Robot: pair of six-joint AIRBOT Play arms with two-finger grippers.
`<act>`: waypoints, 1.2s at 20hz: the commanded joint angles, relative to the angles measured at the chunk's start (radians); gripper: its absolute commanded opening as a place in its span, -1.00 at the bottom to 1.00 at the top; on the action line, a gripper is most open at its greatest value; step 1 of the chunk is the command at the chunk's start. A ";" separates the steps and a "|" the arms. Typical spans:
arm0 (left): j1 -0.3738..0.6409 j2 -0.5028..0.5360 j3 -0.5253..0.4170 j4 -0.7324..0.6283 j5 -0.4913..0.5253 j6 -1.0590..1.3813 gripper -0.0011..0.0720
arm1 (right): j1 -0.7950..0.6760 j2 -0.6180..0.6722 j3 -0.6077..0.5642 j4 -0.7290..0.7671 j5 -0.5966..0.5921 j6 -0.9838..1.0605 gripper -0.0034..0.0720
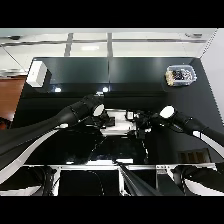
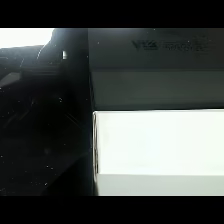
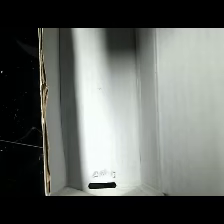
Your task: Fold the box and place the chain.
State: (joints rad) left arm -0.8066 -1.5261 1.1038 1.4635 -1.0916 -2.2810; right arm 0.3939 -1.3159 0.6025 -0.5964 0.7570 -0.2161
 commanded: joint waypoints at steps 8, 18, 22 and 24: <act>-0.001 -0.002 0.002 -0.009 -0.013 0.026 -0.91 | 0.001 0.000 0.001 0.001 0.010 0.000 -0.62; 0.003 -0.002 0.002 0.007 -0.047 0.026 -0.91 | -0.033 0.160 0.002 -0.138 0.097 0.103 0.83; 0.003 -0.002 0.002 0.006 -0.043 0.027 -0.91 | -0.025 0.158 -0.002 -0.141 0.086 0.103 0.82; 0.003 -0.002 0.002 0.006 -0.043 0.026 -0.91 | -0.024 0.158 -0.002 -0.140 0.075 0.103 0.50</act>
State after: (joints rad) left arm -0.8047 -1.5276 1.1057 1.4666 -1.1343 -2.2536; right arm 0.3687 -1.1652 0.6014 -0.7292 0.8417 -0.1154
